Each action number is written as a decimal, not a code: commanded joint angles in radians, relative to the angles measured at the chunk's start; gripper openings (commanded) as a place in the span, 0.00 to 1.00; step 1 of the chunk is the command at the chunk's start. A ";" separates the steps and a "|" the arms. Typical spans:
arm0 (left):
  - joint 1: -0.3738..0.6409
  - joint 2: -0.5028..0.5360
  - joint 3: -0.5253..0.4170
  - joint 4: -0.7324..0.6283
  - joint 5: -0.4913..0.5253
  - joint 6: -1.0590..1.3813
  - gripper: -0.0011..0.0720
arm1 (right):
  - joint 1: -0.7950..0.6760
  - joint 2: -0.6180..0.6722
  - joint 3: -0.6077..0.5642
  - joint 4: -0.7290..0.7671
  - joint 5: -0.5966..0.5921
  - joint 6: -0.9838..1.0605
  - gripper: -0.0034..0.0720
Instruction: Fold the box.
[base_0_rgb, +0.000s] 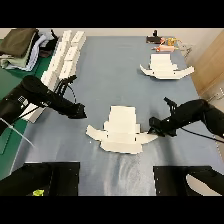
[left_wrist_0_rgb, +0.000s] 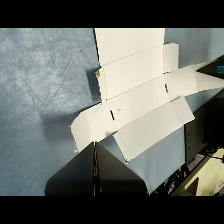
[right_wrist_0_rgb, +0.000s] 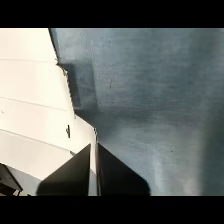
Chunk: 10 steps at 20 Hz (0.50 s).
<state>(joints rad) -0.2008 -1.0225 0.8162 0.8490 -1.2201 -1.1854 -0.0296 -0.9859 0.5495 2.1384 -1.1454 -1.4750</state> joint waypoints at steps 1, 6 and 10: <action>0.005 0.021 -0.040 -0.019 0.006 0.018 0.04 | 0.047 0.051 -0.081 -0.023 0.034 0.062 0.47; 0.005 0.021 -0.040 -0.022 0.006 0.018 0.04 | 0.048 0.050 -0.081 -0.016 0.005 0.072 0.42; 0.001 0.021 -0.040 -0.028 0.012 0.018 0.04 | 0.050 0.051 -0.081 0.089 0.003 -0.081 0.05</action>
